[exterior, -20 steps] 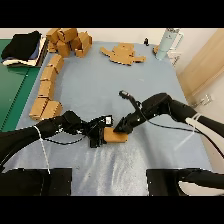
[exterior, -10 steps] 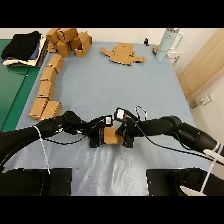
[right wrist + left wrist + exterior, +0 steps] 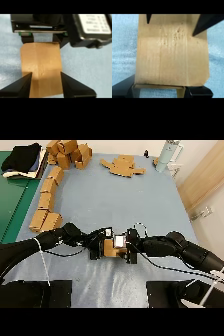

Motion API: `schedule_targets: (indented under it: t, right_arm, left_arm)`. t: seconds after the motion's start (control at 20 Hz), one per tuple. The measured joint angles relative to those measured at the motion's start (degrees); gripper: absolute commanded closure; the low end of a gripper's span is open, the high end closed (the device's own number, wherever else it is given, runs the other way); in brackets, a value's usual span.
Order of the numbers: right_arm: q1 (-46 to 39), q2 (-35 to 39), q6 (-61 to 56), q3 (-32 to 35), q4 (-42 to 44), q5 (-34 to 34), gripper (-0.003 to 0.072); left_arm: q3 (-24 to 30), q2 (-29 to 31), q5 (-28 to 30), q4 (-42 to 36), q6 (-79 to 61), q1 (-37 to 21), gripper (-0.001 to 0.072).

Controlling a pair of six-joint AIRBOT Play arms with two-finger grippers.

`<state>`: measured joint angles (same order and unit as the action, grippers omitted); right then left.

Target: Fold the box.

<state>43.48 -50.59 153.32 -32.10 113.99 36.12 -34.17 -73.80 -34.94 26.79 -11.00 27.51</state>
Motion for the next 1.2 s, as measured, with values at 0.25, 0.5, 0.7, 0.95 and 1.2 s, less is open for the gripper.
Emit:
schedule_targets:
  t: [0.25, 0.5, 0.7, 0.95, 1.2]
  right_arm:
    - [0.2, -0.9, 4.2, 0.0, 1.0, 1.4, 0.0135]
    - [0.2, -3.3, 6.9, 0.0, 1.2, -0.8, 0.0145]
    - [0.4, -3.9, 8.1, 0.0, 1.1, -2.4, 0.0238]
    - [1.9, -4.0, 8.6, 0.0, -0.7, -3.7, 0.0326]
    - [2.5, -3.9, 8.7, 0.0, -1.4, -4.0, 0.0465]
  left_arm:
    - [0.0, 0.0, 0.0, 0.0, 0.0, 0.0, 0.0199]
    - [0.0, 0.0, 0.0, 0.0, 0.0, 0.0, 0.0199]
    - [0.0, 0.0, 0.0, 0.0, 0.0, 0.0, 0.0199]
    - [0.0, 0.0, 0.0, 0.0, 0.0, 0.0, 0.0199]
    - [0.0, 0.0, 0.0, 0.0, 0.0, 0.0, 0.0198]
